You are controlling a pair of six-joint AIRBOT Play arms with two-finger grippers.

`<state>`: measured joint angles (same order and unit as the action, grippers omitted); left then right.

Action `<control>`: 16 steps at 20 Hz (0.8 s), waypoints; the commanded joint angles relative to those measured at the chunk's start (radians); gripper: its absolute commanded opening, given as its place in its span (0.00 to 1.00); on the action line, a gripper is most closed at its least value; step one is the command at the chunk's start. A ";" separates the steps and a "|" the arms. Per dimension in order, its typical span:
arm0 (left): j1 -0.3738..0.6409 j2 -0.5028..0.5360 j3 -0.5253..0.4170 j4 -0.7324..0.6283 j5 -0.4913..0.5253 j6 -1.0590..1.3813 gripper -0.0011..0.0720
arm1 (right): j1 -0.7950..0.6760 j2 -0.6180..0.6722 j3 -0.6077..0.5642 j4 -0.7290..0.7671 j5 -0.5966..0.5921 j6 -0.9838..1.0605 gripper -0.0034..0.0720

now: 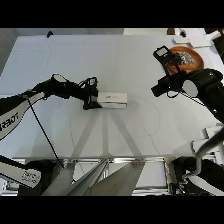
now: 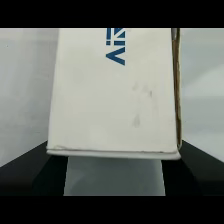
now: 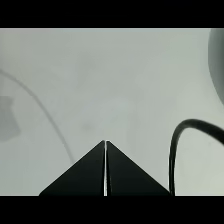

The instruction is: Fold the box and place the chain.

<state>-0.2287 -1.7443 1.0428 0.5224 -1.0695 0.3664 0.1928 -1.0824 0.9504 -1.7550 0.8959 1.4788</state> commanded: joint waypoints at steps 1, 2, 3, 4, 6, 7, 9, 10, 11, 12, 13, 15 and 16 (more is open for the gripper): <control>-0.004 0.000 0.000 -0.013 -0.045 -0.041 0.56 | 0.000 -0.016 0.001 -0.011 0.047 0.021 0.06; -0.003 0.000 0.001 -0.013 -0.052 -0.059 0.56 | 0.000 -0.015 0.001 -0.006 0.047 0.021 0.06; -0.004 0.000 0.000 -0.014 -0.055 -0.060 0.55 | 0.000 -0.015 0.001 -0.002 0.047 0.021 0.06; -0.004 0.000 0.001 -0.025 -0.049 -0.057 0.45 | 0.000 -0.015 0.001 -0.001 0.047 0.021 0.06; -0.003 0.000 0.001 -0.038 -0.024 -0.058 0.03 | 0.000 -0.015 0.001 -0.001 0.047 0.021 0.06; -0.002 0.002 0.001 -0.037 -0.021 -0.058 0.03 | 0.000 -0.015 0.001 -0.001 0.047 0.021 0.06; -0.002 0.019 0.001 -0.035 -0.018 -0.088 0.03 | 0.000 -0.016 0.001 -0.001 0.047 0.021 0.06; 0.000 0.039 0.001 -0.035 -0.013 -0.097 0.03 | 0.000 -0.015 0.001 -0.001 0.047 0.021 0.06; 0.000 0.064 0.001 -0.031 0.010 -0.109 0.03 | 0.000 -0.015 0.001 -0.001 0.047 0.021 0.06; 0.000 0.099 0.001 -0.017 0.054 -0.132 0.03 | 0.000 -0.016 0.001 -0.001 0.047 0.021 0.06; 0.000 0.137 0.001 0.001 0.109 -0.167 0.03 | 0.000 -0.016 0.001 -0.001 0.047 0.021 0.06; 0.000 0.229 0.001 0.062 0.251 -0.286 0.03 | 0.000 -0.016 0.001 -0.001 0.047 0.021 0.06; 0.000 0.283 0.001 0.085 0.330 -0.353 0.03 | 0.000 -0.015 0.001 -0.001 0.047 0.021 0.06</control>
<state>-0.2302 -1.5707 1.0424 0.5407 -0.9318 0.1665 0.1928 -1.0973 0.9504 -1.7561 0.9417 1.4994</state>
